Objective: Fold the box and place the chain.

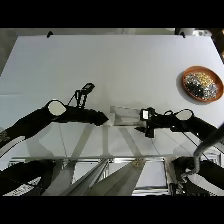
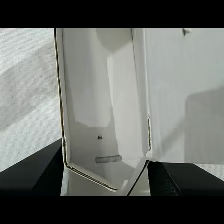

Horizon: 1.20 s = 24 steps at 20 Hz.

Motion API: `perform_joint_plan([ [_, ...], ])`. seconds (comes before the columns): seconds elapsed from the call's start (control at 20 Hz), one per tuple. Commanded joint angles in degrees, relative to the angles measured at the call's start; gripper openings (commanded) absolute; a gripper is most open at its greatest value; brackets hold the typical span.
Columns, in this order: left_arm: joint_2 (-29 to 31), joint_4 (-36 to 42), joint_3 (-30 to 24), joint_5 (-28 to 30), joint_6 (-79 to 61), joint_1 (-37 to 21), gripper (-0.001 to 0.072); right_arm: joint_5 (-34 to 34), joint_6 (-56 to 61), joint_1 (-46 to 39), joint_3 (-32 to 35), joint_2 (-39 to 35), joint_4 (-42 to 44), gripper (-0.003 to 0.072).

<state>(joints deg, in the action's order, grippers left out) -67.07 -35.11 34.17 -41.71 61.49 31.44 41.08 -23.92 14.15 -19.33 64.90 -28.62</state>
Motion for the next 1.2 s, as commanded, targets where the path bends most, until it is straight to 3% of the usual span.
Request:
perform_joint_plan([
  [0.0, 0.1, -0.5, 0.0, 0.3, 0.0, 0.6, 0.0326, 0.1, -0.1, 0.0, 0.0, 0.0, 0.0, 0.0401],
  [0.1, 0.0, -0.5, 0.0, 1.9, 0.0, 1.9, 0.0603, 0.1, -0.1, 0.0, 0.0, 0.0, -0.1, 0.0401],
  [0.5, -4.2, -2.1, 2.4, 5.4, 5.4, 6.6, 0.0596, 0.1, -0.1, 0.0, 0.0, 0.0, -0.1, 0.0401],
  [0.65, -4.9, -7.0, 6.0, 5.5, 10.4, 6.9, 0.0557, 0.1, -0.1, 0.0, 0.0, 0.0, 0.0, 0.0401],
  [0.95, -6.6, -14.8, 8.3, 3.9, 20.9, 9.2, 0.0557, 0.1, -0.1, 0.0, 0.0, 0.0, 0.0, 0.0401],
  [1.15, -10.3, -21.4, 12.7, 0.7, 29.5, 11.0, 0.0557, 0.1, -0.1, 0.0, 0.0, 0.0, -0.1, 0.0401],
])
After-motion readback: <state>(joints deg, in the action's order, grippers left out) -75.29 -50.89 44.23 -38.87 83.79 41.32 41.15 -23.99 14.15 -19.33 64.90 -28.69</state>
